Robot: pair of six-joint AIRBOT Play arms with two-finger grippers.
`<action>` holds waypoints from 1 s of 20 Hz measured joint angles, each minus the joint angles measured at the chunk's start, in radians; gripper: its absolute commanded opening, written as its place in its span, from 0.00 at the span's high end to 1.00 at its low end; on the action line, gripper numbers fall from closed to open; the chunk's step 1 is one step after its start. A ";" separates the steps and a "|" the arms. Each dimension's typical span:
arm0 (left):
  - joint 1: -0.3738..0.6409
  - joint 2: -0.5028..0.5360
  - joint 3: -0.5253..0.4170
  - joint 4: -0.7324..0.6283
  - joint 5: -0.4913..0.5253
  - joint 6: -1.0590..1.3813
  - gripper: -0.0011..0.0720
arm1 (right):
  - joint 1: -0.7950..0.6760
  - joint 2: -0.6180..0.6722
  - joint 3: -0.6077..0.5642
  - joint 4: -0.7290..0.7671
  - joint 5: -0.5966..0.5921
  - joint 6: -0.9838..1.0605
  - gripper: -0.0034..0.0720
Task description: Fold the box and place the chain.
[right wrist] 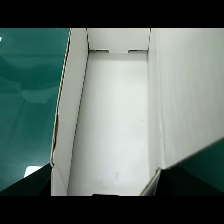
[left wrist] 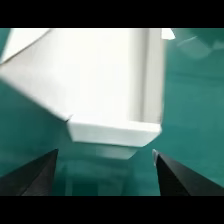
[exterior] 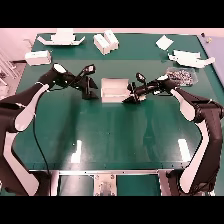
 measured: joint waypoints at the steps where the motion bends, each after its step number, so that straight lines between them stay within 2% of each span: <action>1: 0.001 -0.004 -0.002 -0.009 -0.015 0.027 0.00 | 0.000 0.000 0.000 0.000 0.000 0.000 0.33; 10: 0.003 -0.035 -0.005 -0.120 -0.052 0.188 0.00 | -0.001 0.000 0.000 -0.001 0.001 0.001 0.33; 15: 0.001 -0.045 -0.005 -0.156 0.010 0.209 0.00 | 0.001 0.000 0.000 0.001 -0.003 -0.002 0.33; 20: 0.021 -0.047 -0.005 -0.137 0.018 0.179 0.00 | 0.001 0.000 0.000 0.002 -0.003 0.002 0.33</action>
